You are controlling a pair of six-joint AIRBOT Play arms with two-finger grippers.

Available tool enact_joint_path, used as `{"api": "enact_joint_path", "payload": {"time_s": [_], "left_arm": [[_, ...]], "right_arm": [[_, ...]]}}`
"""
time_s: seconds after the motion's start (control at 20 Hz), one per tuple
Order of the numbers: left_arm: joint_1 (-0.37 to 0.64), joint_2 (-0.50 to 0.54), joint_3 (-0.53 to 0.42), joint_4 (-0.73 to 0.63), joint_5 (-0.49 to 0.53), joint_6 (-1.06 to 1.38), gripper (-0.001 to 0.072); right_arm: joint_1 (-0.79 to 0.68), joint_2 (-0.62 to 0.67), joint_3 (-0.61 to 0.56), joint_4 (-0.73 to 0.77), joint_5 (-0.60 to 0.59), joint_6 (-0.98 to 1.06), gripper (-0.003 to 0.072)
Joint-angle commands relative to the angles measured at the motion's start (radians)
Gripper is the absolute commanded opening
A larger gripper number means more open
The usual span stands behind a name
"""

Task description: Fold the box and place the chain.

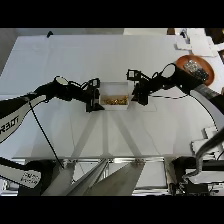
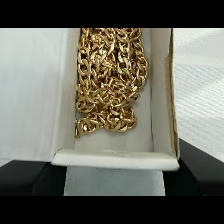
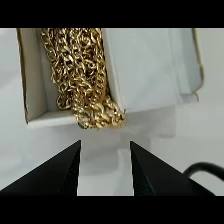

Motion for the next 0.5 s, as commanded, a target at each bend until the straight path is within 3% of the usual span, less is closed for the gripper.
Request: {"api": "enact_joint_path", "payload": {"time_s": [0.0,0.2,0.4,0.45], "left_arm": [[0.001,0.001,0.0,0.0,0.0,0.0,0.0209],[0.001,0.001,0.0,0.0,0.0,0.0,0.0209],[0.001,0.001,0.0,0.0,0.0,0.0,0.0209],[0.001,0.001,0.0,0.0,0.0,0.0,0.0209]], "right_arm": [[0.008,-0.024,-0.001,0.071,-0.022,-0.081,0.0336],[0.043,-0.04,-0.001,0.078,-0.057,-0.104,0.0332],[0.053,-0.047,-0.001,0.008,-0.046,-0.097,0.0014],[0.053,-0.047,-0.001,-0.026,-0.038,-0.086,0.0015]]}}
